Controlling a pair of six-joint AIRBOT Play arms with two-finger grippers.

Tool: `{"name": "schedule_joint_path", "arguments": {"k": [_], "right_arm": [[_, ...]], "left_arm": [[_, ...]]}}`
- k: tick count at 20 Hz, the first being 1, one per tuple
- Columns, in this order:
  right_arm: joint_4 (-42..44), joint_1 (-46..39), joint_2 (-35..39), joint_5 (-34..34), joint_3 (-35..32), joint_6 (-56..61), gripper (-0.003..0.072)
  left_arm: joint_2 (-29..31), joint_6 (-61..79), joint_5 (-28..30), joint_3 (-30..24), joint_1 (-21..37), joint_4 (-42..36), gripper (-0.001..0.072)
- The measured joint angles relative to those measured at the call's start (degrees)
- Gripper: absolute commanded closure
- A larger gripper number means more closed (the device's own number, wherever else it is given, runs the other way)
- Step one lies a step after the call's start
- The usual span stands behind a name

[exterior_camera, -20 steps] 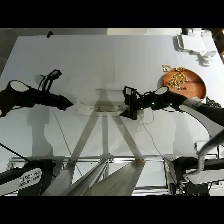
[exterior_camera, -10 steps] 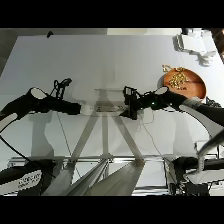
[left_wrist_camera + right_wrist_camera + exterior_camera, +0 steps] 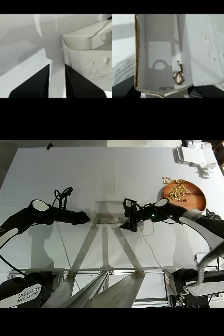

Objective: Fold the box and place the chain.

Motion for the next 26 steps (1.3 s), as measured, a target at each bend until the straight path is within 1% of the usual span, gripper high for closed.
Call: {"name": "schedule_joint_path", "arguments": {"k": [4, 6, 8, 9, 10, 15, 17, 18, 23, 26], "right_arm": [[0.0, 0.0, 0.0, 0.0, 0.0, 0.0, 0.0148], [0.0, 0.0, 0.0, 0.0, 0.0, 0.0, 0.0148], [0.0, 0.0, 0.0, 0.0, 0.0, 0.0, 0.0148], [0.0, 0.0, 0.0, 0.0, 0.0, 0.0, 0.0148], [0.0, 0.0, 0.0, 0.0, 0.0, 0.0, 0.0148], [0.0, 0.0, 0.0, 0.0, 0.0, 0.0, 0.0148], [0.0, 0.0, 0.0, 0.0, 0.0, 0.0, 0.0148], [0.0, 0.0, 0.0, 0.0, 0.0, 0.0, 0.0148], [0.0, 0.0, 0.0, 0.0, 0.0, 0.0, 0.0148], [0.0, 0.0, 0.0, 0.0, 0.0, 0.0, 0.0148]], "left_arm": [[0.4, -0.1, -1.0, 0.0, -0.1, -3.0, 0.0470], [0.5, -0.1, -1.7, 0.0, -0.1, -3.8, 0.0411], [0.5, 0.0, -2.3, 0.0, -0.1, -4.2, 0.0402], [0.5, 0.2, -2.6, 0.0, -0.1, -4.6, 0.0319], [0.5, 0.5, -2.6, 0.0, -0.2, -5.0, 0.0264], [0.5, 2.1, -1.3, 0.0, -2.4, -6.7, 0.0258], [0.5, 2.3, 0.0, 0.0, -3.6, -6.9, 0.0136], [0.5, 2.3, 1.0, 0.0, -4.3, -6.9, 0.0127], [0.5, 2.0, 6.8, 0.0, -7.8, -5.5, 0.0131], [0.5, -2.2, 9.9, 0.0, -10.0, -0.4, 0.0134]]}}
